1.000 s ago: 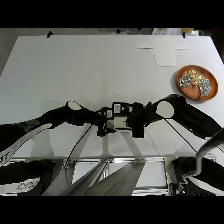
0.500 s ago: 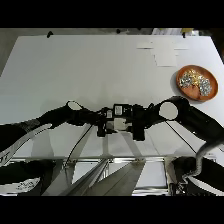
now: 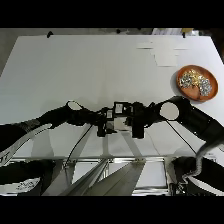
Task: Fold the box and place the chain.
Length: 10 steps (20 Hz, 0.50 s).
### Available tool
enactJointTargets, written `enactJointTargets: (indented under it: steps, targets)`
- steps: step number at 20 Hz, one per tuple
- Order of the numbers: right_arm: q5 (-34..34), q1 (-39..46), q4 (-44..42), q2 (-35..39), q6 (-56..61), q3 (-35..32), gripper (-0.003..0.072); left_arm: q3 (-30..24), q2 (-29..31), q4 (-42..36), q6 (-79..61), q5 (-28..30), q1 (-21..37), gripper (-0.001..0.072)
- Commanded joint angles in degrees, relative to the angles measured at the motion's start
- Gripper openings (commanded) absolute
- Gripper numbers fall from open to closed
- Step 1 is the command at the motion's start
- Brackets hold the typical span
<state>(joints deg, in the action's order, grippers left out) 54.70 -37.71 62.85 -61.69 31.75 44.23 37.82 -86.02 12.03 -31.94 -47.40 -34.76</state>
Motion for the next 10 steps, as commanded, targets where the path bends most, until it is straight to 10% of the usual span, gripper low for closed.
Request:
enactJointTargets:
  steps: [1, 10]
  targets:
    - [1.55, 0.00, 0.42, -1.01, 1.25, -0.11, 0.0016, 0.07, 0.02, 0.00, 0.00, 0.02, 0.04, 0.0212]
    - [3.13, -0.02, 0.20, -1.01, 1.25, -1.99, 0.0016, 0.07, 0.02, 0.00, 0.00, 0.02, 0.04, 0.0212]
